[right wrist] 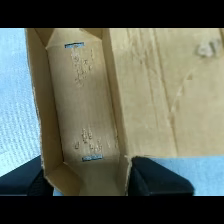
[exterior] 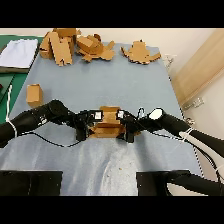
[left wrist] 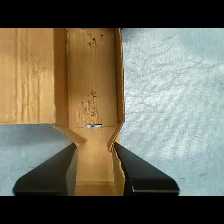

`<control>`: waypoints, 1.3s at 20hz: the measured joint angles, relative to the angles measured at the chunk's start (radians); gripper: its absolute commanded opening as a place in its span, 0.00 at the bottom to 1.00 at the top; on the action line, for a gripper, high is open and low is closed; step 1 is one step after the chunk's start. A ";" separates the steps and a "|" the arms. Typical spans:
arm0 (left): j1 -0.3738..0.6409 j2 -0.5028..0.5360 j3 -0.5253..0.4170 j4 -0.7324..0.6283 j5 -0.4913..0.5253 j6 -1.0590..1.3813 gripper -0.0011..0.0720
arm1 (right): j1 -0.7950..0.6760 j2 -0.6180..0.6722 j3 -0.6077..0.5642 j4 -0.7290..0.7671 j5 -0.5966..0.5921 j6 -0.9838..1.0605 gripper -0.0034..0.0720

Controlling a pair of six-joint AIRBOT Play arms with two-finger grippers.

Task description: Fold the box.

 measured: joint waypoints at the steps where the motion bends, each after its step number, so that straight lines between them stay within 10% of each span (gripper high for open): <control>1: 0.000 0.000 0.000 0.000 0.003 0.000 0.45 | 0.000 0.000 0.000 0.000 0.000 0.000 0.85; 12: -0.065 -0.038 0.001 -0.004 0.105 0.002 0.40 | 0.000 0.000 0.000 0.000 0.000 0.000 0.85; 14: -0.070 -0.041 0.002 -0.005 0.129 -0.001 0.09 | 0.000 0.000 0.000 0.000 0.000 0.000 0.85; 26: -0.079 -0.044 0.003 -0.066 0.145 0.001 0.09 | 0.000 0.000 0.000 0.000 0.000 0.000 0.85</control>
